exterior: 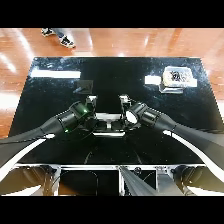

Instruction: Fold the box and place the chain.

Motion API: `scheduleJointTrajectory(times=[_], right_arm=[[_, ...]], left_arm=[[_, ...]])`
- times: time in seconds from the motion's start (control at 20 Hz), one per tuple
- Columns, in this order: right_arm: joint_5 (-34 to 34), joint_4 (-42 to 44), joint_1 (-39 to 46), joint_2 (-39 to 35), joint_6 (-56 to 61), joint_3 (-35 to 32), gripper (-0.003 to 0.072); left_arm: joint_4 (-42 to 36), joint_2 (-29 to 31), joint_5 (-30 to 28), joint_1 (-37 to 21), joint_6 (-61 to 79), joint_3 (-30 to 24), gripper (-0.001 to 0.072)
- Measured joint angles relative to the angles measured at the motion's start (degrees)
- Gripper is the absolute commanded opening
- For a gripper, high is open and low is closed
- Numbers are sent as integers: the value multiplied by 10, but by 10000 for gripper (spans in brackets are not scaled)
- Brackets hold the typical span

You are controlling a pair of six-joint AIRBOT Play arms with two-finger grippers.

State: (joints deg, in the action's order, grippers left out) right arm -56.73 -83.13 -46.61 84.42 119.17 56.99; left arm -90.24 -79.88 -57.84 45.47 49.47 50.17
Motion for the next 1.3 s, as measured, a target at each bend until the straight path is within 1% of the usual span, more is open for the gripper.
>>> scheduleJointTrajectory(times=[0.05,0.15,0.35,0.4,0.45,0.55,0.6,0.85,0.9,0.95,1.0,1.15,1.3], right_arm=[[2,4,0,0,-5,0,443],[3,10,0,0,-4,0,442],[-19,12,0,0,2,5,441],[-23,11,0,1,5,9,402],[-27,6,0,1,8,12,284],[-32,2,0,1,10,17,207],[-34,-1,0,1,11,18,25],[-33,0,0,1,1,21,36],[-33,1,0,1,-2,21,229],[-37,4,0,0,-10,22,553],[-37,7,0,0,-11,22,569],[-41,2,0,-2,-13,22,569],[-73,-15,0,-17,-53,22,570]], left_arm=[[0,0,0,0,0,0,24],[0,0,0,0,0,0,24],[0,0,0,0,0,0,25],[0,0,0,0,0,0,25],[0,0,-1,0,0,0,25],[0,0,-1,0,1,0,24],[0,0,-1,0,1,0,24],[0,0,-1,0,-2,0,25],[0,0,-1,0,-2,0,25],[0,0,-1,0,3,0,25],[0,0,-1,0,3,0,24],[0,0,-2,0,3,0,25],[0,0,-2,0,1,0,25]])
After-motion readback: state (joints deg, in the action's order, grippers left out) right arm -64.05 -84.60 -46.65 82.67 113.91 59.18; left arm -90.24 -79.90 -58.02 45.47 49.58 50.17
